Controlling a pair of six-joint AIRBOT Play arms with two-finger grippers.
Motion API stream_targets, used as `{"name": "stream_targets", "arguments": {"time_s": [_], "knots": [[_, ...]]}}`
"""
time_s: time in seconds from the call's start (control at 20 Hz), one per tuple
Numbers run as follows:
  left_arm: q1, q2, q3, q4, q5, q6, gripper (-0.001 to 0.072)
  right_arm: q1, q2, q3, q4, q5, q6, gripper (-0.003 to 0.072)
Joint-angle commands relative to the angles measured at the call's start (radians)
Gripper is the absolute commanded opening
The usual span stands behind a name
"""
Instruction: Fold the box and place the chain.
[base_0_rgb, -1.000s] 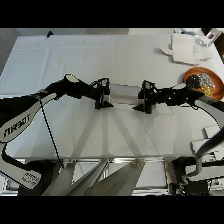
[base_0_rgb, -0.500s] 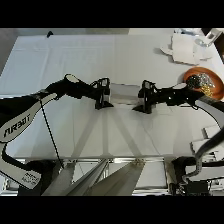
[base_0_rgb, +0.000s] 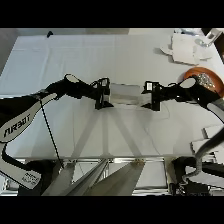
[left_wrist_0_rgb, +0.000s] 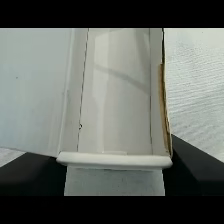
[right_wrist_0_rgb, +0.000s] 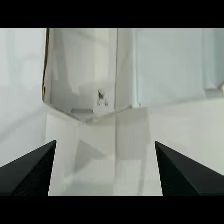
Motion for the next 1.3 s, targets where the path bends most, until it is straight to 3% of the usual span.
{"name": "stream_targets", "arguments": {"time_s": [0.0,0.05,0.1,0.15,0.2,0.4,0.55,0.75,0.95,1.25], "knots": [[0.0,0.0,0.001,0.0,0.0,0.0,0.0316,0.0,0.082,0.001,-0.128,-0.008,0.113,0.0655],[0.0,0.0,0.001,0.0,0.0,0.001,0.0316,0.0,0.095,0.001,-0.123,0.006,0.138,0.0646],[0.0,0.0,0.001,0.0,0.0,0.0,0.0316,0.0,0.106,0.001,-0.115,0.023,0.148,0.0521],[0.0,0.0,0.001,0.0,0.0,0.0,0.0316,0.0,0.114,0.001,-0.108,0.053,0.153,0.022],[0.0,0.0,0.001,0.0,0.0,0.001,0.0316,0.0,0.121,0.001,-0.089,0.093,0.153,0.0012],[0.0,0.0,0.001,0.0,0.0,0.0,0.0316,0.0,0.126,0.001,0.132,0.199,0.227,0.0011],[0.0,0.0,0.001,0.0,0.0,0.0,0.0316,0.0,0.117,0.001,0.294,0.084,0.418,0.0003],[0.0,0.0,0.001,0.0,0.0,0.0,0.0316,0.0,0.064,0.001,0.398,0.044,0.43,0.0003],[0.0,0.0,0.001,0.0,0.0,0.0,0.0316,0.0,0.024,0.001,0.55,-0.103,0.429,0.0003],[0.0,0.0,0.001,-0.003,0.0,-0.018,0.0316,0.0,-0.047,0.009,0.583,-0.201,0.417,0.0003]]}}
